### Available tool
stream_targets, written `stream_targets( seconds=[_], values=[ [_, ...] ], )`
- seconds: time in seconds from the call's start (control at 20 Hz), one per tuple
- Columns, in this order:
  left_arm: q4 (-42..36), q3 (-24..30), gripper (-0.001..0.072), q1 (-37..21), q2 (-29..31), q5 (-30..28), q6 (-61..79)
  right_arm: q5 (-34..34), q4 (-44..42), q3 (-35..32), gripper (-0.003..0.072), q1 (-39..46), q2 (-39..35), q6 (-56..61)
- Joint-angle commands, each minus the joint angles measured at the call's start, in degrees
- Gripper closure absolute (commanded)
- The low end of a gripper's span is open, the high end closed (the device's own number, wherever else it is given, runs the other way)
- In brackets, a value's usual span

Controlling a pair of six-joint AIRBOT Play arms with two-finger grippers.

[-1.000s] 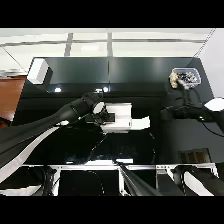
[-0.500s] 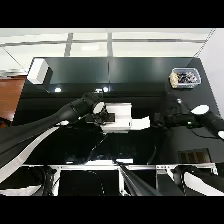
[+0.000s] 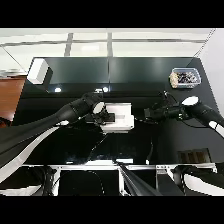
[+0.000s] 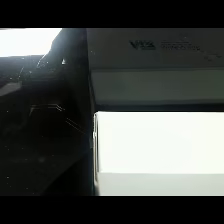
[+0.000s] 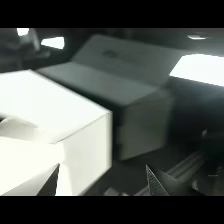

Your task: Fold the box and place the chain.

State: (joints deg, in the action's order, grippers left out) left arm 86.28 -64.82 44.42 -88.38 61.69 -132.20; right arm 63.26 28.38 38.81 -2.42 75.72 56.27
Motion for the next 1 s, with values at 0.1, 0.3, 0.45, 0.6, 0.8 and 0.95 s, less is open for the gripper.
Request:
stream_targets(
  seconds=[0.1,0.3,0.45,0.6,0.8,0.95],
  values=[
    [0.0,0.0,0.0682,0.0,0.0,-0.1,0.0,6.9,-0.1,2.5,0.0090,-0.3,0.2,0.0],
    [0.0,0.0,0.0682,0.0,0.0,-0.1,0.0,4.7,-0.3,3.3,0.0208,-4.9,0.2,2.1],
    [0.0,0.0,0.0682,0.0,0.0,-0.1,0.0,0.5,9.2,7.3,0.0217,-10.1,0.2,12.5],
    [0.0,0.0,0.0682,0.0,0.0,-0.1,0.0,-0.2,13.8,11.4,0.0217,-15.5,0.2,19.9],
    [0.0,0.0,0.0683,0.0,0.0,-0.1,0.0,-6.4,23.3,13.4,0.0217,-21.8,0.2,31.1],
    [0.0,0.0,0.0682,0.0,0.0,-0.2,0.0,-9.7,32.3,14.1,0.0218,-25.9,0.3,40.5]
  ],
)
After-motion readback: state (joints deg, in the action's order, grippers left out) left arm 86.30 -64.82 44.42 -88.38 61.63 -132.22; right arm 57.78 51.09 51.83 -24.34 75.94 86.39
